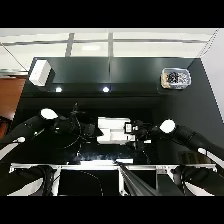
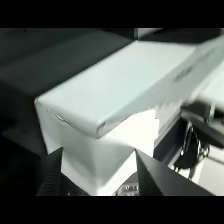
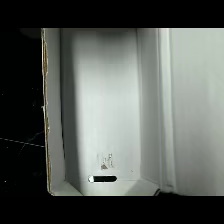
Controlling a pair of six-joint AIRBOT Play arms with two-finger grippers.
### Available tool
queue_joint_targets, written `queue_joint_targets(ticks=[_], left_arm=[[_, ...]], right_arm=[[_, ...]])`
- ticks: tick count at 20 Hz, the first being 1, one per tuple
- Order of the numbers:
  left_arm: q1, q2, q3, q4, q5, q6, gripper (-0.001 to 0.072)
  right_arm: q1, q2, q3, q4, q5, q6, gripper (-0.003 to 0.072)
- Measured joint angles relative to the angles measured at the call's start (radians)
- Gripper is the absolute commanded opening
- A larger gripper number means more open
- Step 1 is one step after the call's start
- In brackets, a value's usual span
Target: Fold the box and place the chain.
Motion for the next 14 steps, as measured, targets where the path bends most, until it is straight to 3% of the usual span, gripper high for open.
queue_joint_targets(ticks=[7, 14], left_arm=[[-0.122, 0.000, 0.115, 0.223, 0.058, -0.258, 0.0502], [-0.190, 0.000, 0.153, 0.413, 0.079, -0.442, 0.0482]], right_arm=[[0.000, 0.000, 0.000, 0.000, 0.000, 0.002, 0.0461], [0.000, 0.000, 0.000, 0.000, -0.001, 0.000, 0.0462]])
